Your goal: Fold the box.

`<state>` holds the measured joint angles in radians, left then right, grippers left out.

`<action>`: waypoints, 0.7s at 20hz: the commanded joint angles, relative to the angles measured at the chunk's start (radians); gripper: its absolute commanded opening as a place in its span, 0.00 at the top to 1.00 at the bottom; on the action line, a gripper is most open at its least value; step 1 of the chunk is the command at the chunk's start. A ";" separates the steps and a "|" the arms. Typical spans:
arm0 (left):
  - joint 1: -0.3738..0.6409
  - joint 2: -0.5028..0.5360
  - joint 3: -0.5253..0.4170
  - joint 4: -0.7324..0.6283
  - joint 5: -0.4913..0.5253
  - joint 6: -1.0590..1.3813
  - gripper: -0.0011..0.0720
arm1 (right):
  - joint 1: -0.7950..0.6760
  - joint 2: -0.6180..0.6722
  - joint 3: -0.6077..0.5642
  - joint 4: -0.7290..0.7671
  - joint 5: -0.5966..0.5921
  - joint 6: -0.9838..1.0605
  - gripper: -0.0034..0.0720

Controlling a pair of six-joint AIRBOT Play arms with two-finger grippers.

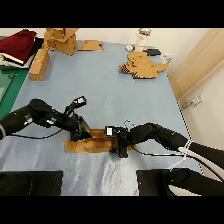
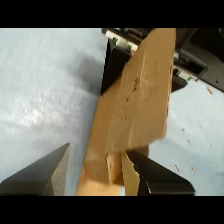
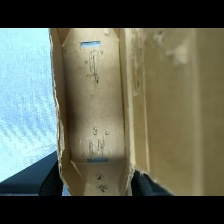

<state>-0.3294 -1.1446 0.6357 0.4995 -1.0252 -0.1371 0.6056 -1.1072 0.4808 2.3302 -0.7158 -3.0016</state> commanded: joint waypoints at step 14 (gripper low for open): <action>-0.138 -0.066 0.151 -0.049 0.074 -0.853 0.97 | 0.001 -0.001 0.000 0.000 0.000 0.000 0.29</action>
<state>-0.4526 -1.1130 0.7082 0.4881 -1.0199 -1.0061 0.6056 -1.1072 0.4808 2.3299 -0.7158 -3.0016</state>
